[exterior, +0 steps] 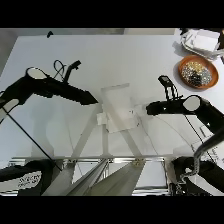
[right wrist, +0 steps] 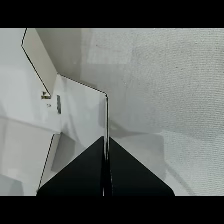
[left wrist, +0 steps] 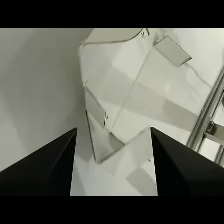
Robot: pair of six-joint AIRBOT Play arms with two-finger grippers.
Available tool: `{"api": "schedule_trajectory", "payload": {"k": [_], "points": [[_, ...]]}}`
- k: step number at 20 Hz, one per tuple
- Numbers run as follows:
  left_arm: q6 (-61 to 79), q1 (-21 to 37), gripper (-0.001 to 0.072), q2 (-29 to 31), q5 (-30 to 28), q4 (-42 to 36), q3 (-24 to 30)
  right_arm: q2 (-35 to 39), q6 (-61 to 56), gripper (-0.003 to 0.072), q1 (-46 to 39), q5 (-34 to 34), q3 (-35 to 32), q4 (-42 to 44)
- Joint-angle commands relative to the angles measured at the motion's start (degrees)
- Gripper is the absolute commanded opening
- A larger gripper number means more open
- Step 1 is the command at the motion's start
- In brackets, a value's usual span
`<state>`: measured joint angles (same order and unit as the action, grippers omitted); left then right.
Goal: Fold the box and place the chain.
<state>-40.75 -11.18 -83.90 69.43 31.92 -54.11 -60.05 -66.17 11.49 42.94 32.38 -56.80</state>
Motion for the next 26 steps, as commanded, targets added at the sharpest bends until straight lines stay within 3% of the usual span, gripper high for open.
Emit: {"api": "schedule_trajectory", "payload": {"k": [1,5,12,13,14,17,19,21,22,25,26], "points": [[10.3,-3.4,0.0515,-6.8,-3.8,-4.7,0.0,0.0,0.2,0.001,0.1,0.1,0.0,0.0],[15.2,-4.9,0.0514,-10.2,-6.7,-10.6,0.0,0.0,0.2,0.0009,0.1,1.0,0.0,0.0],[20.0,-9.0,0.048,-12.8,-10.2,-14.4,-0.1,0.0,0.2,0.001,0.1,1.2,0.0,-0.2],[20.0,-9.0,0.0444,-12.8,-10.1,-14.2,-0.1,0.0,0.2,0.001,0.1,1.2,0.0,-0.2],[20.0,-9.0,0.0344,-12.7,-10.1,-13.8,-0.1,0.0,0.2,0.001,0.1,1.2,0.0,-0.2],[21.8,-8.7,0.0172,-12.7,-10.1,-13.0,-0.1,0.0,0.2,0.001,0.1,1.2,0.0,-0.2],[23.2,-8.7,0.0016,-12.3,-10.1,-13.0,-0.1,0.0,0.2,0.001,0.1,1.2,0.0,-0.2],[23.5,-8.7,0.0006,-11.2,-10.0,-13.0,-0.1,0.0,0.2,0.0014,0.1,1.6,0.0,-0.1],[24.8,-8.8,0.0005,-10.5,-9.8,-13.0,-0.1,0.0,0.2,0.0058,0.1,1.7,0.0,-0.2],[31.4,-9.3,0.0005,-7.3,-9.2,-12.9,-0.1,0.2,0.2,0.0323,0.0,4.9,1.6,-0.4],[34.3,-9.7,0.0005,-6.2,-9.2,-12.9,-0.1,0.5,0.2,0.0351,0.0,7.3,2.9,-1.3]]}}
